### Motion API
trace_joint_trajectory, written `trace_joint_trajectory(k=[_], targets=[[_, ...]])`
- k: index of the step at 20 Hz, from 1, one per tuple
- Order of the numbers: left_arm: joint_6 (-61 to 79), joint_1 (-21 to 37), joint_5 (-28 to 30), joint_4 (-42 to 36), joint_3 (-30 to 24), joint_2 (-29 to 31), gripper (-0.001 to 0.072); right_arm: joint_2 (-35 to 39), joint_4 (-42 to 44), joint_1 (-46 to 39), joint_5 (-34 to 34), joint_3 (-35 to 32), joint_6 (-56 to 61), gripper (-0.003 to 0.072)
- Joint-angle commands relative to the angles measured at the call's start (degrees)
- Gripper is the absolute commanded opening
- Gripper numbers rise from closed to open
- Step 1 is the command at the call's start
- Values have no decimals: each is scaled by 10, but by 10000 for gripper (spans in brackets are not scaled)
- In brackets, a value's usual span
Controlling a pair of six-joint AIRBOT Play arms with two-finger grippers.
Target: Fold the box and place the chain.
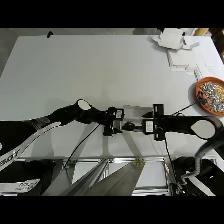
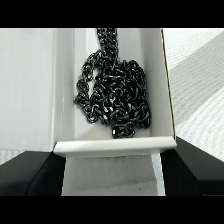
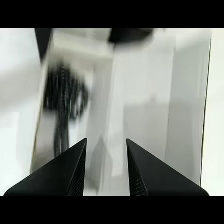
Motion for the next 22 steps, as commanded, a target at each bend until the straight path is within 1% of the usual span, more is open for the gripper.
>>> trace_joint_trajectory(k=[1,2,4,11,12,13,14,17,19,22], targets=[[0,0,0,0,0,0,313,16,-62,-98,120,4,1,224],[0,0,0,0,0,0,313,12,-62,-122,128,4,1,222],[0,0,0,0,0,0,313,0,-62,-143,121,3,-1,221],[0,0,0,0,0,0,313,-98,-57,-142,113,0,-6,215],[0,0,0,0,0,0,313,-111,-57,-142,111,-1,-6,173],[0,0,0,0,0,0,313,-121,-55,-142,107,-3,-7,156],[0,0,0,0,0,0,313,-131,-50,-142,104,-4,-15,156],[0,0,0,0,0,0,313,-139,-15,-142,95,-6,-68,156],[0,0,0,0,0,0,313,-139,1,-142,76,-16,-78,156],[0,0,0,0,0,0,313,-139,1,-142,59,-34,-81,156]])
